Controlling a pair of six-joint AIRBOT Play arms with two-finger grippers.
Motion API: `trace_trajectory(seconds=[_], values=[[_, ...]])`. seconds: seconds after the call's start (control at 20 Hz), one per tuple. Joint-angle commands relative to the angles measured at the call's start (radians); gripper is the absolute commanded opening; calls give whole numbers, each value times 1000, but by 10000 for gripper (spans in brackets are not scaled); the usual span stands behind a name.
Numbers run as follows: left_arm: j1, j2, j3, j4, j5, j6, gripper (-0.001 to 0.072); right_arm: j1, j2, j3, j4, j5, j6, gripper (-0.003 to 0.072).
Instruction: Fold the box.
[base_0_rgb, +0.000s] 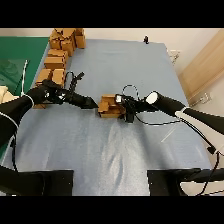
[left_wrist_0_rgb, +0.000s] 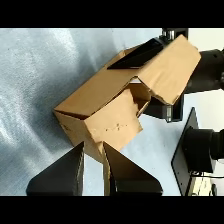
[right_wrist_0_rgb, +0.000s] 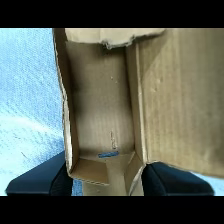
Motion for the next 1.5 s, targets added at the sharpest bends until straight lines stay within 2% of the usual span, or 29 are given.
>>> trace_trajectory(seconds=[0.0,0.15,0.2,0.25,0.45,0.65,0.8,1.05,1.25,1.45], values=[[1,-1,1,-15,-18,21,193,1,0,-1,0,0,0,452],[-5,-1,1,-26,-3,20,199,1,0,-1,0,1,0,452],[-14,-1,1,-28,7,4,370,1,0,-1,0,1,0,452],[-27,-1,1,-22,18,-21,425,1,0,-1,0,1,0,452],[-68,0,24,85,75,-125,426,1,0,-1,0,2,0,452],[-78,0,70,86,109,-212,426,1,0,-1,0,3,0,452],[-123,0,127,105,108,-288,426,1,0,-1,0,3,0,452],[-223,0,209,446,76,-535,426,1,0,-1,0,3,0,452],[-252,0,211,455,94,-601,426,1,0,-1,0,3,0,452],[-281,0,211,499,163,-714,426,1,0,-1,0,4,0,452]])
